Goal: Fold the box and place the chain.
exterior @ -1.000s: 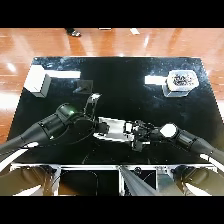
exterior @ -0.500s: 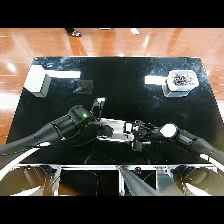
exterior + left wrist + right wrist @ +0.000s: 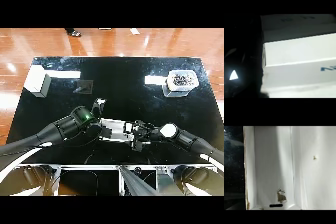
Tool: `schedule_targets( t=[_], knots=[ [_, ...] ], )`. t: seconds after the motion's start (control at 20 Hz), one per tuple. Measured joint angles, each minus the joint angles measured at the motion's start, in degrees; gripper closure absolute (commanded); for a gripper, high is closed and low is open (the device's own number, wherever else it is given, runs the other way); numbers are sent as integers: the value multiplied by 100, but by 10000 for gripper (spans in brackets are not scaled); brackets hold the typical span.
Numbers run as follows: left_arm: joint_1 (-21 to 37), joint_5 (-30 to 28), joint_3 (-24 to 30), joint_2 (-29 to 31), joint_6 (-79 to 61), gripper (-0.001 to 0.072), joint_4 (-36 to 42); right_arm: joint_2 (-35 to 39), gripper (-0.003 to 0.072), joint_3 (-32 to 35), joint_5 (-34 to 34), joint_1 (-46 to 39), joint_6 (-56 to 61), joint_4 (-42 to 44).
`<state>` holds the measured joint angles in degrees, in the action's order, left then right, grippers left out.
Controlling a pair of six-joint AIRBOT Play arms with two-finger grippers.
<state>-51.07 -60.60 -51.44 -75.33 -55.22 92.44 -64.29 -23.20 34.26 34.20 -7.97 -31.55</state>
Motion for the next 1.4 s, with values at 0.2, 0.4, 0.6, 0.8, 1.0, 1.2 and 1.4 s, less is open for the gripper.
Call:
schedule_targets(
  t=[0.2, 0.4, 0.6, 0.8, 1.0, 1.2, 1.4],
  knots=[
    [-2, -9, 0, 0, 166, 422, -63, 0, 79, 0, 2, -2, 0, 0],
    [-20, 46, -2, -2, 361, 422, -240, 0, 79, 0, -7, 0, 0, 0],
    [-24, 109, -87, -7, 442, 422, -317, 0, 80, 0, -4, 0, 0, 0],
    [-24, 116, -160, -7, 461, 421, -348, 0, 138, 0, -2, 0, 0, -2],
    [-24, 116, -181, -7, 461, 422, -413, 0, 138, 0, 0, 0, 0, -2],
    [-24, 98, -186, -9, 461, 427, -457, 0, 138, 0, 2, 0, 0, -2],
    [-50, 13, -195, -98, 463, 522, -483, 0, 138, 0, 7, 0, 0, -2]
  ],
)
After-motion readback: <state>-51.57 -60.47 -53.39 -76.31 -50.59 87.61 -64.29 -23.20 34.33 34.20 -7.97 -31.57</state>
